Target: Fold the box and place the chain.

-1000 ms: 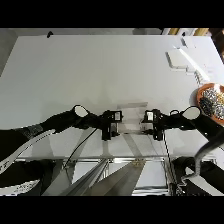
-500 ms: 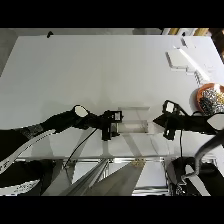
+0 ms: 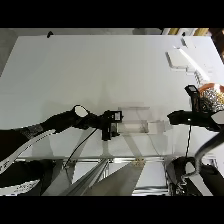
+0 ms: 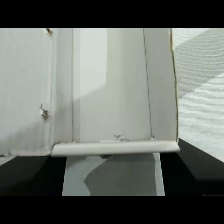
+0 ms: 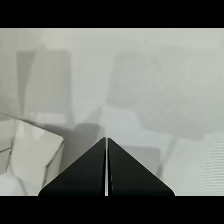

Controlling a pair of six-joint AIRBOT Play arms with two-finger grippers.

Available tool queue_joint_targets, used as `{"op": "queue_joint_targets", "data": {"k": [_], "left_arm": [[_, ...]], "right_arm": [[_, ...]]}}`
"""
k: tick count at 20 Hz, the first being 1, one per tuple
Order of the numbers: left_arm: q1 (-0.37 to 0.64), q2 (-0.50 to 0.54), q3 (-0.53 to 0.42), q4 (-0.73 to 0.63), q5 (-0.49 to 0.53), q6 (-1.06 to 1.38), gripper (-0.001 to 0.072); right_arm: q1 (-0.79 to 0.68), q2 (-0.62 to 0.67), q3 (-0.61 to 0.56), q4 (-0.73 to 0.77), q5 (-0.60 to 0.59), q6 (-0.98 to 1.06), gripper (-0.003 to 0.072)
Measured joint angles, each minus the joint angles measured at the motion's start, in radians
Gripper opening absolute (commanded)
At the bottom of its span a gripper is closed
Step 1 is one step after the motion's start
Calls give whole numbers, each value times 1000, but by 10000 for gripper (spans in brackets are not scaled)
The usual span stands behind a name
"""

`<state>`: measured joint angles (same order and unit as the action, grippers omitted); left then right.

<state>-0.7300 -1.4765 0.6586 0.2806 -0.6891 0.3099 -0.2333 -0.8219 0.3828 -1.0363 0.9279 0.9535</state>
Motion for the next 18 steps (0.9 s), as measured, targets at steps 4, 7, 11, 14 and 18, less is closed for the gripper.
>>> {"op": "queue_joint_targets", "data": {"k": [4,7,11,14,18], "left_arm": [[0,0,0,0,0,0,168],[0,0,0,0,0,0,167],[0,0,0,0,0,0,167],[0,0,0,0,0,0,168],[0,0,0,0,0,0,168]], "right_arm": [[25,-99,0,-4,62,88,13],[61,-153,0,7,103,122,13],[118,-175,0,71,142,119,139],[144,-145,0,102,171,104,201],[159,-67,0,134,194,97,412]]}}
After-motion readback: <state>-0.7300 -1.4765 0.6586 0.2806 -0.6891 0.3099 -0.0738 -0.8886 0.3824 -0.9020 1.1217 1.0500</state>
